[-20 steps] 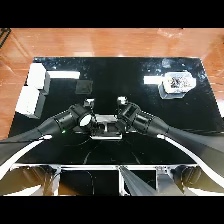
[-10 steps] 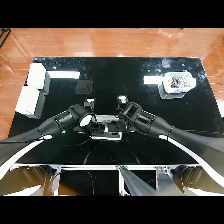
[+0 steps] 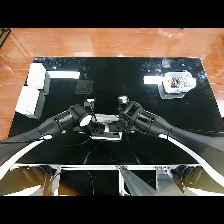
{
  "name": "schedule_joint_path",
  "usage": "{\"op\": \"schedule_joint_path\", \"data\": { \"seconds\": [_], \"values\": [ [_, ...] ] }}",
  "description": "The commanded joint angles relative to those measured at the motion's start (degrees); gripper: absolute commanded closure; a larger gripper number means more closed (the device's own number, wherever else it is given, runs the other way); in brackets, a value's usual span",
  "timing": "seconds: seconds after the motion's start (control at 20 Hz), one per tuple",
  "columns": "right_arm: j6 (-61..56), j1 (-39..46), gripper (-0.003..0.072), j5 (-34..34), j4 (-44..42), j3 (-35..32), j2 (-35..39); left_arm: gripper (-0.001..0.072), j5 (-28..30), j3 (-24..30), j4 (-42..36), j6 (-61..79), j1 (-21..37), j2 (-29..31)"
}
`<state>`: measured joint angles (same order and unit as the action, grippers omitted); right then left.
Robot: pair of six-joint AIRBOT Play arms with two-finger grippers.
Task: Fold the box and place the chain.
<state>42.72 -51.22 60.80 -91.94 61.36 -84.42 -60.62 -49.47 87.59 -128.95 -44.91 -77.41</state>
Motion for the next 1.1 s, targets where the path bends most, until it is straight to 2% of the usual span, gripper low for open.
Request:
{"op": "schedule_joint_path", "data": {
  "seconds": [0.0,0.1,0.2,0.25,0.3,0.35,0.75,0.8,0.9,0.95,1.05],
  "values": [
    [-1.2,0.04,0.0218,0.81,-0.83,0.04,-1.4,0.0686,0.13,0.0,-0.02,-0.02,-0.02,0.0],
    [-1.18,0.04,0.0218,1.4,-0.81,0.04,-1.66,0.0685,0.13,0.0,-0.02,-0.02,-0.02,0.0],
    [-1.09,0.02,0.0466,1.38,-1.05,0.04,-1.68,0.0686,0.13,0.0,-0.02,-0.02,-0.02,0.0],
    [-1.03,0.02,0.0468,1.33,-1.05,0.04,-1.68,0.0685,0.13,0.0,-0.02,-0.02,-0.02,0.0],
    [-0.42,0.04,0.0567,1.31,-1.05,0.04,-1.68,0.0686,0.15,0.0,-0.02,-0.02,-0.02,0.0],
    [-0.24,0.02,0.0618,1.29,-1.03,0.04,-1.68,0.0685,0.15,0.0,-0.02,-0.02,-0.02,0.0],
    [0.37,0.04,0.0622,0.94,-1.05,0.07,-1.64,0.0685,0.15,0.0,-0.02,-0.04,-0.02,0.0],
    [0.37,0.02,0.0539,0.92,-1.01,0.07,-1.4,0.0685,0.15,0.0,-0.02,-0.04,-0.02,0.0],
    [0.66,0.15,0.0234,0.96,-0.57,0.04,-0.52,0.0686,0.15,0.0,-0.02,-0.04,-0.02,0.0],
    [1.9,0.17,0.0143,0.96,-0.07,0.07,0.28,0.0686,0.15,0.0,-0.02,-0.04,-0.02,0.0],
    [5.64,0.5,0.0139,2.58,0.39,0.07,3.02,0.0685,0.13,0.0,-0.02,-0.02,-0.02,0.0]
  ]
}}
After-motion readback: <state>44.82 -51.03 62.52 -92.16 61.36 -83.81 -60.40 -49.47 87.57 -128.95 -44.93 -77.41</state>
